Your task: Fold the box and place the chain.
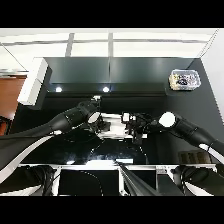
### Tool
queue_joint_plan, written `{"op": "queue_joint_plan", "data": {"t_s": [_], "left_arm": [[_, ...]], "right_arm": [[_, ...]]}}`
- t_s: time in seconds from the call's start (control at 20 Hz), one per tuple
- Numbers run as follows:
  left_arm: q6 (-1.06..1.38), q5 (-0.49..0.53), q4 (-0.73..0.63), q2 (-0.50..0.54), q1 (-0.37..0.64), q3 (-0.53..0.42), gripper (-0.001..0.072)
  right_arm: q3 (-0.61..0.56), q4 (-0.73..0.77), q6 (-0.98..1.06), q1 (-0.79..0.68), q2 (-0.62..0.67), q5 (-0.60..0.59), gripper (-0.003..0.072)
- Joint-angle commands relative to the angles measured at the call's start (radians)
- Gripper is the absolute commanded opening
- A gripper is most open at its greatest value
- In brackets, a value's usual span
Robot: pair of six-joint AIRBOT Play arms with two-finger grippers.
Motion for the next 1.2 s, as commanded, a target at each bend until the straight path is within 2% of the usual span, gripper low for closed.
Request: {"op": "queue_joint_plan", "data": {"t_s": [0.0,0.1,0.35,0.4,0.45,0.5,0.55,0.6,0.65,0.7,0.75,0.8,0.9,0.95,1.05,1.15], "left_arm": [[0.001,0.002,0.000,0.000,0.000,0.001,0.0026],[0.001,0.001,-0.001,0.000,0.000,0.001,0.0026],[0.001,0.002,-0.001,0.000,0.000,0.001,0.0026],[0.001,0.002,-0.001,0.000,0.000,0.001,0.0026],[0.001,0.002,-0.001,0.000,0.000,0.001,0.0026],[0.001,0.002,-0.001,0.000,0.000,0.001,0.0026],[0.001,0.002,-0.001,0.000,0.000,0.001,0.0026],[0.001,0.002,-0.001,0.000,0.000,0.001,0.0026],[0.001,0.002,-0.001,0.000,0.000,0.001,0.0026],[0.001,0.002,-0.001,0.000,0.000,0.001,0.0026],[0.001,0.002,-0.001,0.000,0.000,0.001,0.0026],[0.001,0.002,-0.001,0.000,0.000,0.001,0.0026],[0.001,0.001,-0.001,0.000,0.000,0.001,0.0027],[0.001,0.001,-0.001,0.000,0.000,0.001,0.0027],[0.001,0.002,-0.005,0.000,0.000,0.001,0.0026],[0.001,0.002,-0.004,0.000,0.000,0.001,0.0026]], "right_arm": [[0.001,0.084,0.000,0.037,-0.014,-0.108,0.0182],[0.001,0.134,0.002,0.038,-0.045,-0.093,0.0182],[0.001,0.127,0.016,0.037,-0.063,-0.097,0.0182],[0.001,0.126,0.021,0.037,-0.063,-0.097,0.0210],[0.001,0.127,0.035,0.037,-0.063,-0.107,0.0340],[0.001,0.126,0.038,0.037,-0.063,-0.108,0.0376],[0.001,0.116,0.038,0.037,-0.063,-0.108,0.0373],[0.001,0.108,0.038,0.037,-0.063,-0.105,0.0207],[0.001,0.109,0.040,0.037,-0.063,-0.105,0.0217],[0.001,0.109,0.045,0.037,-0.063,-0.108,0.0366],[0.001,0.108,0.045,0.037,-0.063,-0.108,0.0313],[0.001,0.093,0.051,0.032,-0.061,-0.101,0.0056],[0.004,0.068,0.156,0.006,-0.032,-0.070,0.0010],[0.016,0.023,0.254,-0.028,0.002,0.002,0.0010],[0.074,-0.106,0.508,-0.130,0.083,0.220,0.0010],[0.127,-0.261,0.761,-0.275,0.169,0.358,0.0010]]}}
